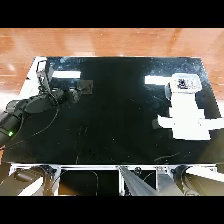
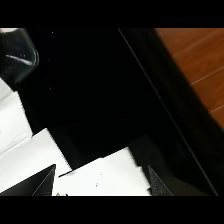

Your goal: Fold the box and place the chain.

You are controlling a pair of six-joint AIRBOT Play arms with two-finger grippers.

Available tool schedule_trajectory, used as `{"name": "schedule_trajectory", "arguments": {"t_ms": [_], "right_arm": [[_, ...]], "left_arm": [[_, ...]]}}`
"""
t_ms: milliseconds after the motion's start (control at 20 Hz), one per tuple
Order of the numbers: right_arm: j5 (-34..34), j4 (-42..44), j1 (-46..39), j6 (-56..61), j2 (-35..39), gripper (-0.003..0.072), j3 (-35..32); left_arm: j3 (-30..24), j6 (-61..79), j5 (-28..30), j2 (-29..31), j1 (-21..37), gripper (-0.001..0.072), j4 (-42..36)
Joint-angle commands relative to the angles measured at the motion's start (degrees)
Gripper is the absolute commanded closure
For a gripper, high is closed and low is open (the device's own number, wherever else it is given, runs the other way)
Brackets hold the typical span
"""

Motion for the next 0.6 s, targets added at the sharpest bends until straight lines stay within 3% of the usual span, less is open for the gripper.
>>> {"name": "schedule_trajectory", "arguments": {"t_ms": [0,150,550], "right_arm": [[20.3,1.2,-5.1,1.3,-14.1,0.0005,12.7],[23.4,-0.1,-4.0,4.6,-21.1,0.0006,18.6],[26.4,-5.1,2.9,6.5,-25.3,0.0005,19.1]], "left_arm": [[0.0,0.2,0.0,-0.1,-0.1,0.008,0.0],[0.0,0.2,0.0,-0.1,-0.1,0.008,0.0],[0.0,0.2,0.0,-0.1,-0.1,0.008,0.0]]}}
